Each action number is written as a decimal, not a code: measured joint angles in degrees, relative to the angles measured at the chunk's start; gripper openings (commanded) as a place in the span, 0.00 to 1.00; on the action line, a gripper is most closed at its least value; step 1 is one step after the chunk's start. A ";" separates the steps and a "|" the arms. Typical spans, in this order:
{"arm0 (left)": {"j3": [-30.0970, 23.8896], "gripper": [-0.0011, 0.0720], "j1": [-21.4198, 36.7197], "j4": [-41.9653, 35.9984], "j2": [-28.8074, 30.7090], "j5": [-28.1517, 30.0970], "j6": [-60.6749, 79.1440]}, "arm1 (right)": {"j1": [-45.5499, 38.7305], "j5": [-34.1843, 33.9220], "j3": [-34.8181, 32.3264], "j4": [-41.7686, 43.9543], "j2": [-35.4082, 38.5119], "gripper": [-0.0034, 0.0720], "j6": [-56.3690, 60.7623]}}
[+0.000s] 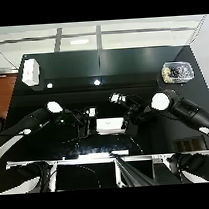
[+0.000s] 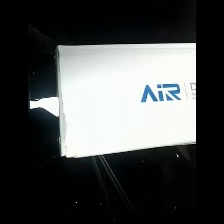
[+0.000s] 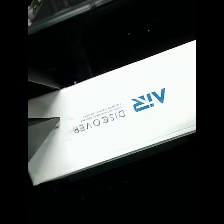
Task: Fold the box and place the chain.
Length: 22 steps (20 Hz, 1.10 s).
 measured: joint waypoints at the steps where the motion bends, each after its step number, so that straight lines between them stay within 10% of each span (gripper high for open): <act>1: 0.00 0.57 0.00 0.00 0.00 0.00 0.00 | -0.13 0.35 0.59 0.92 0.07 0.31 1.46; 3: 0.00 0.57 0.00 0.00 0.00 0.00 0.02 | -1.11 1.81 1.60 2.01 0.39 0.28 4.63; 4: 0.00 0.57 0.00 0.00 0.00 0.00 0.02 | -2.05 2.60 1.97 2.49 0.66 0.10 6.36; 9: 0.00 0.57 0.00 0.00 0.00 0.00 0.07 | -8.98 8.33 -1.22 6.23 1.60 0.10 19.15; 15: 0.00 0.57 0.00 0.00 0.00 0.00 0.11 | -8.85 -3.32 -10.51 30.73 0.42 0.11 23.17; 22: 0.00 0.57 0.00 0.13 0.00 0.02 0.22 | -5.77 -7.80 -12.31 36.54 -6.10 0.11 23.85</act>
